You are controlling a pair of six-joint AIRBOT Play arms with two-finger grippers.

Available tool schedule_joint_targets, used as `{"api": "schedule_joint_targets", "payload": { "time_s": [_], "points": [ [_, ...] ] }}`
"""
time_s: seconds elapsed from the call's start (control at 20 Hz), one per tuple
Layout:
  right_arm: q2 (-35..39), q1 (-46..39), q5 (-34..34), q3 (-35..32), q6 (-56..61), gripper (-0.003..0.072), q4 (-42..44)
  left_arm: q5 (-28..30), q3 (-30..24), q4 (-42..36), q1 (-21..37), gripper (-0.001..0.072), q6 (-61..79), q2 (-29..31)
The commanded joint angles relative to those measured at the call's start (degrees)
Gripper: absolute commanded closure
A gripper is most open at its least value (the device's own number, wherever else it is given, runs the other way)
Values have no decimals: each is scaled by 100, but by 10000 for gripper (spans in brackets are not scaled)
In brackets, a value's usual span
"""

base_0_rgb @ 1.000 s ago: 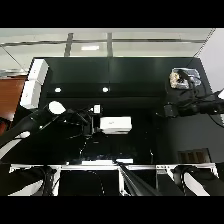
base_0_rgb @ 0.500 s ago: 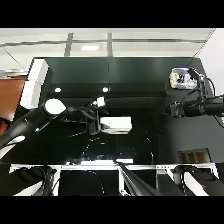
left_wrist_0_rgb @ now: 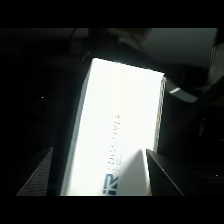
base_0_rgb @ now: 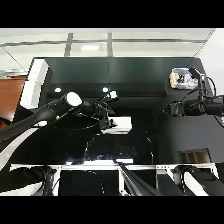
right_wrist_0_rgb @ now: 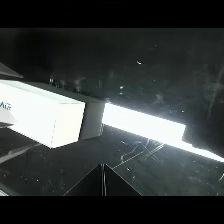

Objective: Fold the box and place the chain.

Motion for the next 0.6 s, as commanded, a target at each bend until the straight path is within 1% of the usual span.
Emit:
{"api": "schedule_joint_targets", "payload": {
  "time_s": [0.0,0.2,0.3,0.4,0.55],
  "points": [
    [7,0,-17,-4,-2,675,-2,-330,63,0,-28,1,-55,-94],
    [7,0,-17,-4,-2,675,-2,-354,105,46,-101,1,59,-94],
    [7,0,-17,-4,-2,675,-4,-184,118,107,-184,1,109,-94],
    [7,0,-17,-4,-2,675,-2,-33,118,391,-315,1,114,-94],
    [7,0,-17,-4,-2,675,-2,46,116,883,-566,0,114,-94]
  ]
}}
